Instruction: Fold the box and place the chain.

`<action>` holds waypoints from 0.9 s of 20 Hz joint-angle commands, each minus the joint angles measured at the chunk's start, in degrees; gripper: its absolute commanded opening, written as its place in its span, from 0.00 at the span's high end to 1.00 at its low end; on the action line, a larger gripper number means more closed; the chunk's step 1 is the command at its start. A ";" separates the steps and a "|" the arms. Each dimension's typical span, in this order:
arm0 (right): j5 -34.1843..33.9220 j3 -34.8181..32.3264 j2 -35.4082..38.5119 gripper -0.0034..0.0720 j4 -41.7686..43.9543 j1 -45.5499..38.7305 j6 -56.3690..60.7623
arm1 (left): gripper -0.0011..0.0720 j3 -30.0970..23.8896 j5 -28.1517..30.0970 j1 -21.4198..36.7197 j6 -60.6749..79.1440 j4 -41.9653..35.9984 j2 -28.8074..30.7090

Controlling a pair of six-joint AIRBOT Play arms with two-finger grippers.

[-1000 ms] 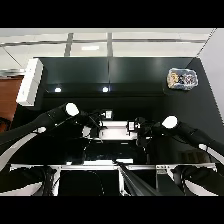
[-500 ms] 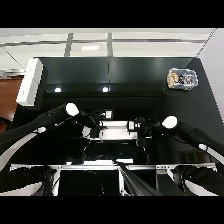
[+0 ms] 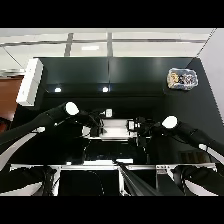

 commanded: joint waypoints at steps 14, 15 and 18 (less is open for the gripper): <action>0.00 0.02 -0.04 0.40 0.02 0.00 0.17 | 0.95 -6.23 -16.63 4.96 -32.52 -10.64 16.74; 0.02 0.02 -0.04 0.40 0.02 0.00 0.17 | 0.95 -8.48 -10.99 4.90 -27.26 -20.02 16.72; 0.02 0.02 -0.04 0.40 0.02 0.00 0.17 | 0.95 -10.64 6.01 4.87 -18.84 -32.33 16.68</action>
